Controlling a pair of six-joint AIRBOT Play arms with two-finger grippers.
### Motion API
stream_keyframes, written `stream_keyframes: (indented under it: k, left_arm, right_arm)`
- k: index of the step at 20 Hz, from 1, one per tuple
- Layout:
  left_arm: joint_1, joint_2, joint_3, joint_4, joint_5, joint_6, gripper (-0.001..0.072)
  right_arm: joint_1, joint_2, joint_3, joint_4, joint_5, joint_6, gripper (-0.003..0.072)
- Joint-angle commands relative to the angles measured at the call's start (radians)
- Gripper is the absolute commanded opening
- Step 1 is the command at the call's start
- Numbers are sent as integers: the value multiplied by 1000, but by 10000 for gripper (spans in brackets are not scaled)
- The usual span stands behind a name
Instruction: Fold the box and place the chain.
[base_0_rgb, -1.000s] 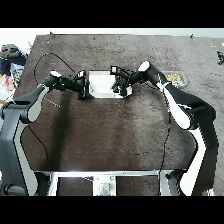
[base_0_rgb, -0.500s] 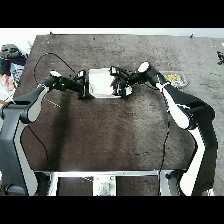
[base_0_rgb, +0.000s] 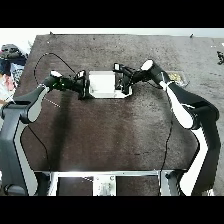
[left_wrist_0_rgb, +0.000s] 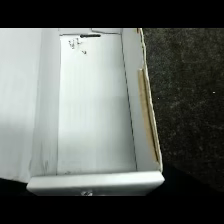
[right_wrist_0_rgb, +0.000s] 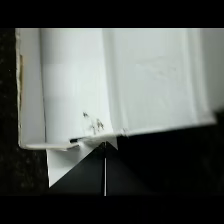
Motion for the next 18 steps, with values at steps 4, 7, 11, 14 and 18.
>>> stream_keyframes:
  k: [4,7,11,14,18]
  left_arm:
    - [1,0,0,0,3,-1,367]
    - [1,0,0,0,3,-1,367]
    - [1,0,0,0,3,-1,367]
    - [1,0,0,0,3,-1,367]
    - [1,0,0,0,3,-1,367]
  right_arm:
    - [-63,121,1,-39,34,401,14]
    - [-133,156,1,-42,53,760,14]
    - [-230,111,0,-37,157,971,14]
    - [-250,54,0,-39,215,1026,14]
    - [-238,-24,-1,42,258,1042,13]
